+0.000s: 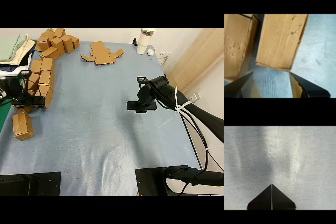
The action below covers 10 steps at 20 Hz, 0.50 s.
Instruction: Fold the box.
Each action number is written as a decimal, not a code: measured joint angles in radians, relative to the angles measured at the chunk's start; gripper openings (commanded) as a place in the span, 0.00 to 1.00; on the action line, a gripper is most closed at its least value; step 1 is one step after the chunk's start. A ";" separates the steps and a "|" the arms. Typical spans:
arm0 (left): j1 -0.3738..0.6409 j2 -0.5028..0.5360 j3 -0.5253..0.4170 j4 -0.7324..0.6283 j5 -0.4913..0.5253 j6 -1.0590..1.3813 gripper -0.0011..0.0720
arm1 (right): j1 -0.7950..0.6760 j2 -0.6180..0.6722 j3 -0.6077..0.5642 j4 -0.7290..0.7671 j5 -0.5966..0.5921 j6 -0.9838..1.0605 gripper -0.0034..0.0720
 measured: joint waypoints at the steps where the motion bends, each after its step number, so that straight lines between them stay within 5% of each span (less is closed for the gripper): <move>1: -0.002 0.018 0.019 -0.007 -0.037 0.000 0.98 | 0.000 0.000 0.000 0.000 0.000 0.000 0.05; 4: -0.010 0.078 0.077 -0.089 -0.145 0.000 0.97 | 0.000 0.000 0.000 0.000 0.000 0.000 0.05; 5: -0.014 0.096 0.093 -0.121 -0.175 0.000 0.79 | 0.000 0.000 0.000 0.000 0.000 0.000 0.05; 7: -0.020 0.130 0.121 -0.200 -0.236 0.000 0.05 | 0.000 0.000 0.000 0.000 0.000 0.000 0.05; 10: -0.039 0.161 0.140 -0.305 -0.314 0.002 0.03 | 0.000 0.000 0.000 0.000 0.000 0.000 0.05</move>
